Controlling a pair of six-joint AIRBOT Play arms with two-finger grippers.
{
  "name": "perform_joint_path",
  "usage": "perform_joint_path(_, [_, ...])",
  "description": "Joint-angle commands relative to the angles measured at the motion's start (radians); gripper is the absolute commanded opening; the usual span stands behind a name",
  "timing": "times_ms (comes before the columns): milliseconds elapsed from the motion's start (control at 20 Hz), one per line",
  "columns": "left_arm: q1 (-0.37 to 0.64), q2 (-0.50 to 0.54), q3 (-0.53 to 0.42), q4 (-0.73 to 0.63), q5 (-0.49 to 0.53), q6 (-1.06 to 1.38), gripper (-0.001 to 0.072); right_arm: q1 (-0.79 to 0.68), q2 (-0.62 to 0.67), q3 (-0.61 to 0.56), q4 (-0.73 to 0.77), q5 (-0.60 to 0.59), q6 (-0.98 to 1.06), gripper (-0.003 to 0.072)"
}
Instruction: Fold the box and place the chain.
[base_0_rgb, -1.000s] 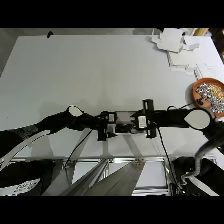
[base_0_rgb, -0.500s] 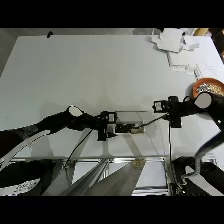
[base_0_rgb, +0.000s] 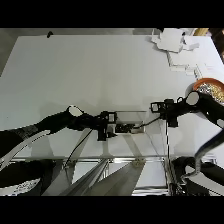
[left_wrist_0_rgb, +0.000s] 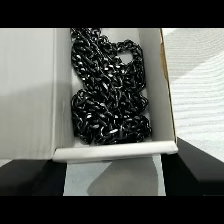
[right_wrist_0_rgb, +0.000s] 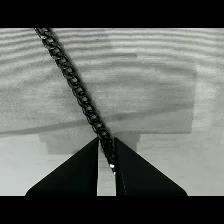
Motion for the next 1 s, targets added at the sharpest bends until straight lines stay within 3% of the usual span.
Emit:
perform_joint_path(0, [0.0,0.001,0.0,0.0,0.0,0.0,0.0151,0.0,-0.01,-0.001,0.0,-0.003,-0.009,0.0073])
perform_joint_path(50, [0.0,0.0,0.0,0.0,0.0,0.0,0.0151,0.0,-0.006,0.0,-0.001,0.014,-0.008,0.0016])
perform_joint_path(150, [0.0,0.001,0.0,0.0,0.0,0.0,0.0151,0.013,0.042,0.0,-0.01,0.066,0.029,0.0016])
perform_joint_path(300, [0.0,0.001,0.0,0.0,0.0,0.0,0.0151,0.092,0.216,0.0,-0.008,0.142,0.083,0.0016])
perform_joint_path(450, [0.0,0.001,0.0,0.0,0.0,0.0,0.0151,0.222,0.384,0.0,0.168,0.18,0.108,0.0016])
perform_joint_path(700, [0.0,0.0,0.0,0.0,0.0,0.0,0.0151,0.465,0.435,0.0,0.499,-0.005,0.108,0.0016])
perform_joint_path(850, [0.0,0.001,0.0,0.0,0.0,0.0,0.0151,0.6,0.393,0.0,0.531,-0.157,0.108,0.0016])
perform_joint_path(950, [0.0,0.0,0.0,0.0,0.0,0.0,0.0151,0.643,0.34,0.0,0.53,-0.185,0.109,0.0016])
